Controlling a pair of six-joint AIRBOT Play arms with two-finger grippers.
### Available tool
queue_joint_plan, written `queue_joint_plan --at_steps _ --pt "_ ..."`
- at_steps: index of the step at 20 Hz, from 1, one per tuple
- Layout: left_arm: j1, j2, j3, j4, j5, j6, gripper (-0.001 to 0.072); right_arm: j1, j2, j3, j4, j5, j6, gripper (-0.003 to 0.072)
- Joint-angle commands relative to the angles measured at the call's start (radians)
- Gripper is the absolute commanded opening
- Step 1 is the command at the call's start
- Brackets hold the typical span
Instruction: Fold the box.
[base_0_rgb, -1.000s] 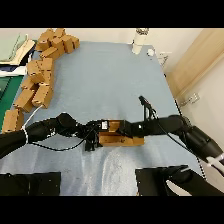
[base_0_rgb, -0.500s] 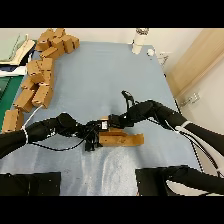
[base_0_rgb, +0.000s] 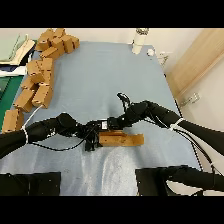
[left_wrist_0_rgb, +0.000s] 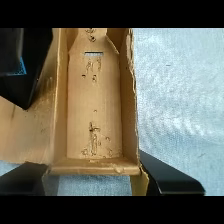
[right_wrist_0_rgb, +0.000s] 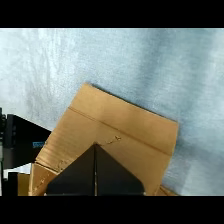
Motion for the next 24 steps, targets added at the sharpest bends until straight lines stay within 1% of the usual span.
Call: queue_joint_plan --at_steps 1,3,5,7,8,9,10,12,13,14,15,16,19,22,24 --pt "0.001 0.0 0.0 0.0 0.001 0.0 0.0449 -0.015 0.023 0.021 -0.041 -0.018 -0.023 0.0005" --pt "0.001 0.0 0.0 0.0 0.001 0.0 0.0449 -0.05 0.085 0.071 -0.125 -0.058 -0.018 0.0005" --pt "0.001 0.0 0.0 0.0 0.001 0.0 0.0449 -0.086 0.181 0.115 -0.206 -0.102 0.003 0.0005" --pt "0.001 0.0 0.0 0.0 0.001 0.0 0.0449 -0.103 0.286 0.121 -0.273 -0.161 0.003 0.0005" --pt "0.001 0.0 0.0 0.0 0.001 0.0 0.0449 -0.102 0.338 0.115 -0.317 -0.21 0.002 0.0005" --pt "0.001 0.0 0.0 0.0 0.0 0.0 0.0449 -0.1 0.388 0.099 -0.335 -0.258 -0.006 0.0005" --pt "0.001 0.0 0.0 0.0 0.001 0.0 0.0449 -0.098 0.434 0.071 -0.326 -0.304 -0.062 0.0005" --pt "0.001 0.0 0.0 0.0 0.001 0.0 0.0449 -0.079 0.52 -0.019 -0.274 -0.452 -0.296 0.0006" --pt "0.001 0.0 0.0 0.0 0.001 0.0 0.0449 -0.066 0.55 -0.076 -0.287 -0.497 -0.355 0.0096" --pt "0.001 0.0 0.0 0.0 0.001 0.0 0.045 -0.059 0.568 -0.128 -0.314 -0.498 -0.415 0.0388" --pt "0.001 0.0 0.0 0.0 0.001 0.0 0.045 -0.058 0.574 -0.178 -0.34 -0.47 -0.536 0.0554" --pt "0.001 0.0 0.0 0.0 0.001 0.0 0.0449 -0.058 0.57 -0.22 -0.366 -0.414 -0.636 0.058" --pt "0.001 0.0 0.0 0.0 0.001 0.0 0.045 -0.056 0.523 -0.279 -0.38 -0.217 -0.809 0.0583" --pt "0.001 0.0 0.0 0.0 0.001 0.0 0.0449 -0.056 0.45 -0.281 -0.377 -0.09 -0.955 0.0583" --pt "0.001 0.0 0.0 0.0 0.001 0.0 0.045 -0.056 0.413 -0.281 -0.338 -0.042 -1.05 0.0583"
